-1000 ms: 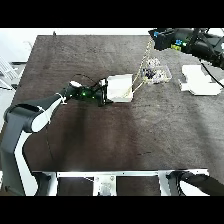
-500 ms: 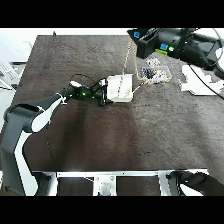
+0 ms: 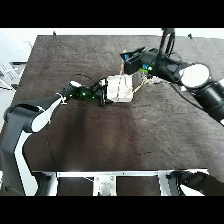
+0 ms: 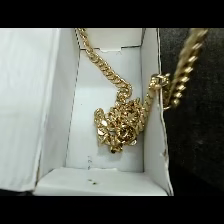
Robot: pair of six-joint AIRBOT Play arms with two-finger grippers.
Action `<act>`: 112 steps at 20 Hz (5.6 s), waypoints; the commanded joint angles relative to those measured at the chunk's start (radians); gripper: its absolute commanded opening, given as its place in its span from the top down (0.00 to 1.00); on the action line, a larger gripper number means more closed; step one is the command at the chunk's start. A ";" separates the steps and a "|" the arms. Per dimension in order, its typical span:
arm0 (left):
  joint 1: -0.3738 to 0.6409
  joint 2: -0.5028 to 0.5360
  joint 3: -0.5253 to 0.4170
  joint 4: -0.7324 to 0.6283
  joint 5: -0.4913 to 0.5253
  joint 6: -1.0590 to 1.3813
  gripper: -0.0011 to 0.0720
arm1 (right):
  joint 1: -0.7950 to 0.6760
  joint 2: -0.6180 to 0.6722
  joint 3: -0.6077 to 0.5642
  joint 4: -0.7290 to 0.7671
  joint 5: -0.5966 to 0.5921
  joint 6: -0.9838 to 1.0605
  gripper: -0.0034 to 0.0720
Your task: Fold the box and place the chain.
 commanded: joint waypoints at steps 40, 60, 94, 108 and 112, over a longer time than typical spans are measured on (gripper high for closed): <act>0.001 0.000 0.000 0.000 0.000 0.000 0.59 | -0.064 -0.315 -0.122 -0.003 -0.203 0.124 0.27; 0.000 0.000 0.000 0.000 0.000 0.000 0.59 | -0.408 -0.701 0.234 0.029 0.114 0.053 0.28; 0.000 0.000 0.000 0.000 -0.001 0.000 0.59 | -0.155 0.022 0.227 0.037 0.134 -0.143 0.95; 0.000 0.000 0.000 0.000 0.000 0.000 0.59 | -0.092 -0.098 -0.068 0.060 -0.053 -0.142 0.95; 0.000 0.000 0.000 0.000 0.000 0.000 0.59 | -0.082 -0.282 -0.178 0.152 -0.127 -0.142 0.95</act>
